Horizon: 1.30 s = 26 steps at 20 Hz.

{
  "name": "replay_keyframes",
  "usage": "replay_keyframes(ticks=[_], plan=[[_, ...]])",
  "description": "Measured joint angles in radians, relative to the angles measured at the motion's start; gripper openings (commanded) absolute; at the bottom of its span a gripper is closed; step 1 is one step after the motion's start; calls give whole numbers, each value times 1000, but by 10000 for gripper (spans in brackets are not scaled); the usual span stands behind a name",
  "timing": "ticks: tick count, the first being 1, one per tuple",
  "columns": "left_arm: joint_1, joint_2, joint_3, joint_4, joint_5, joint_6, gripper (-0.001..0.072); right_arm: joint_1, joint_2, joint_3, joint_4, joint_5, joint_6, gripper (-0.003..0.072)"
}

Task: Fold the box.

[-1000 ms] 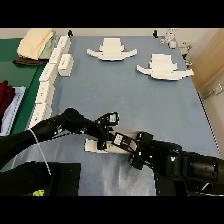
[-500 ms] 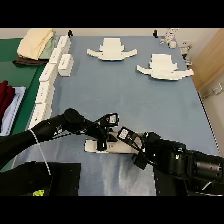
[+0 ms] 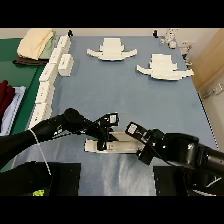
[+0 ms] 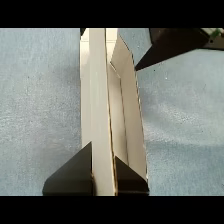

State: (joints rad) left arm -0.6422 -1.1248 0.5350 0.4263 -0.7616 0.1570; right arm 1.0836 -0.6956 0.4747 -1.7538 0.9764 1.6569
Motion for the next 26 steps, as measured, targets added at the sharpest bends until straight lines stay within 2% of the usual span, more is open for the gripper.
replay_keyframes(ticks=[6,9,12,17,26], plan=[[0,0,0,0,0,0,18,-393,-37,-22,474,-43,-766,717],[0,0,0,0,1,0,18,-500,-94,-24,649,-42,-1040,715],[0,0,0,0,0,0,18,-540,-130,-24,716,-31,-1157,704],[0,0,0,0,0,0,18,-560,-149,-35,756,10,-1221,704],[0,0,0,0,0,0,18,-566,-188,-127,876,-118,-1401,704]])
